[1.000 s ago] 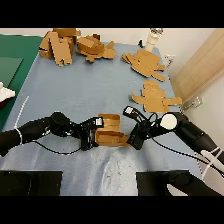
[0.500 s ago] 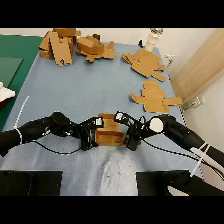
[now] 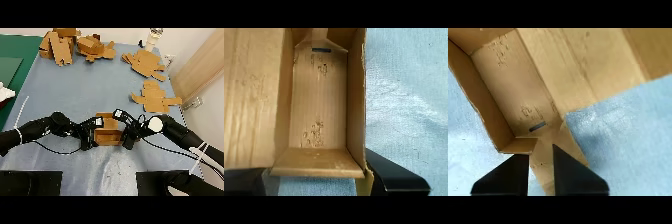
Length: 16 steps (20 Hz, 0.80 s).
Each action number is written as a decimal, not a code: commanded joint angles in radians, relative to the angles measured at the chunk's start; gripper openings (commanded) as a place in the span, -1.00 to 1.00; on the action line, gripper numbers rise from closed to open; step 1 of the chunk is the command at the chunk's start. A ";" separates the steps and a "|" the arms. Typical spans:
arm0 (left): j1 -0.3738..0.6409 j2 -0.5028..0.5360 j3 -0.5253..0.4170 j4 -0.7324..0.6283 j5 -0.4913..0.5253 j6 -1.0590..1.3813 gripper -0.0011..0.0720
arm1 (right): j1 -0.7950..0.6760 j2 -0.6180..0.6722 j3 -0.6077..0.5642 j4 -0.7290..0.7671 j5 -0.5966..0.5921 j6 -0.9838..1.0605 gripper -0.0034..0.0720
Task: Fold the box.
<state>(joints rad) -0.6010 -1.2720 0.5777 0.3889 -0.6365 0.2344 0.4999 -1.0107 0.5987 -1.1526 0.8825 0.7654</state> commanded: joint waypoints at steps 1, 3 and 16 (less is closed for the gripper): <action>0.000 0.000 0.001 0.000 0.000 0.000 0.66 | 0.001 0.000 0.000 0.044 -0.001 0.000 -0.51; 0.000 0.000 0.001 0.000 0.000 0.000 0.66 | 0.001 0.000 0.000 0.053 -0.004 0.000 -0.55; 0.000 0.000 0.001 0.000 -0.002 0.000 0.66 | 0.001 0.001 0.000 -0.114 0.031 0.078 0.13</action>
<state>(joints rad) -0.6010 -1.2720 0.5777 0.3885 -0.6384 0.2344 0.4992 -1.0103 0.5987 -1.2472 0.9356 0.8303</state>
